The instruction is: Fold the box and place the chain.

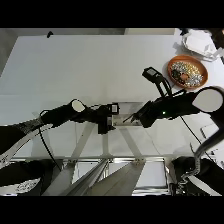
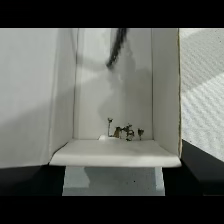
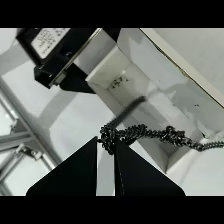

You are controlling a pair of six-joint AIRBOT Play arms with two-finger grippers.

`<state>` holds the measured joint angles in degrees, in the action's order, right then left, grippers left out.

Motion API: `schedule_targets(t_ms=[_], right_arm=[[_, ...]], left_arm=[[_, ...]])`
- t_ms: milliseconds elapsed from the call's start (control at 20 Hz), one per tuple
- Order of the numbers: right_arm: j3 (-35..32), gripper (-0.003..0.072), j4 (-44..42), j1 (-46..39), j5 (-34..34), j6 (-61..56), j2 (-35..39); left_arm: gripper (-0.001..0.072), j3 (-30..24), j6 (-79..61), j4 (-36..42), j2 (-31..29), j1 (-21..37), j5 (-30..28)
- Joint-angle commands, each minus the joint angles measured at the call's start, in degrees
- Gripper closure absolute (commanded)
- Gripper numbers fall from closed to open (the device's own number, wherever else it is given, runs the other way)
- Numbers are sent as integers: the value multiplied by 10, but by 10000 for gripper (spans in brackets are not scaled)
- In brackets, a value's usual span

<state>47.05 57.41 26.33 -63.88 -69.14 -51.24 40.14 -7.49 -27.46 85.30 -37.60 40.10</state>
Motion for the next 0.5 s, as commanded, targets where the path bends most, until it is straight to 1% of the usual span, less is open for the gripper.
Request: schedule_targets(t_ms=[0,250,350,450], right_arm=[[-59,675,-1,25,101,0,-5],[-110,675,-1,50,199,0,-10],[-120,675,0,59,225,0,-10],[-122,675,0,68,232,0,-10]], left_arm=[[364,0,0,0,0,0,0],[364,0,0,0,0,0,0],[364,0,0,0,0,0,0],[364,0,0,0,0,0,0]])
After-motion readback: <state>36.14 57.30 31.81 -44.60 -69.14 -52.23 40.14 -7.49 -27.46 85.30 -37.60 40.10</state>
